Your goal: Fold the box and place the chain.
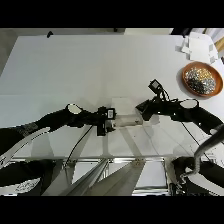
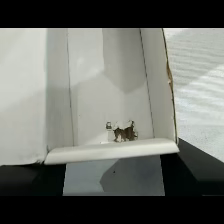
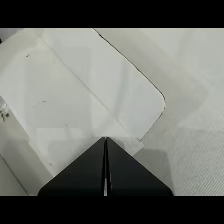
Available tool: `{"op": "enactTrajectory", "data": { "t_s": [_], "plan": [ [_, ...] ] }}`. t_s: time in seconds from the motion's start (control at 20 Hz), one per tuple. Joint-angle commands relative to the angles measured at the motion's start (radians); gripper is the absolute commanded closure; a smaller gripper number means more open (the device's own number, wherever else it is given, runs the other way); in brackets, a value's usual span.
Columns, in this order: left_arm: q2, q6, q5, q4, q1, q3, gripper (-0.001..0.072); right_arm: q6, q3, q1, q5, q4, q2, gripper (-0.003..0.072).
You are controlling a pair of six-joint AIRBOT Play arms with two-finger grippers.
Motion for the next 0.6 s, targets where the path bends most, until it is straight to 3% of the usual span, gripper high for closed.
{"op": "enactTrajectory", "data": {
  "t_s": [0.0, 0.15, 0.3, 0.4, 0.55],
  "plan": [
    [0.000, 0.001, 0.001, 0.000, 0.000, 0.001, 0.0641, 0.000, 0.001, 0.000, 0.032, -0.013, -0.016, 0.0665],
    [0.000, 0.001, 0.001, 0.000, 0.000, 0.001, 0.0641, 0.000, 0.004, 0.000, 0.031, -0.018, 0.031, 0.0665],
    [0.000, 0.001, 0.000, 0.001, 0.000, 0.001, 0.0641, 0.012, 0.017, 0.000, 0.052, -0.089, 0.163, 0.0665],
    [0.000, 0.001, 0.000, 0.000, 0.000, 0.001, 0.0641, 0.012, 0.017, 0.000, 0.087, -0.220, 0.281, 0.0665],
    [0.000, 0.001, 0.000, 0.000, 0.000, 0.001, 0.0641, 0.010, 0.017, 0.000, 0.222, -0.539, 0.422, 0.0667]
  ]
}}
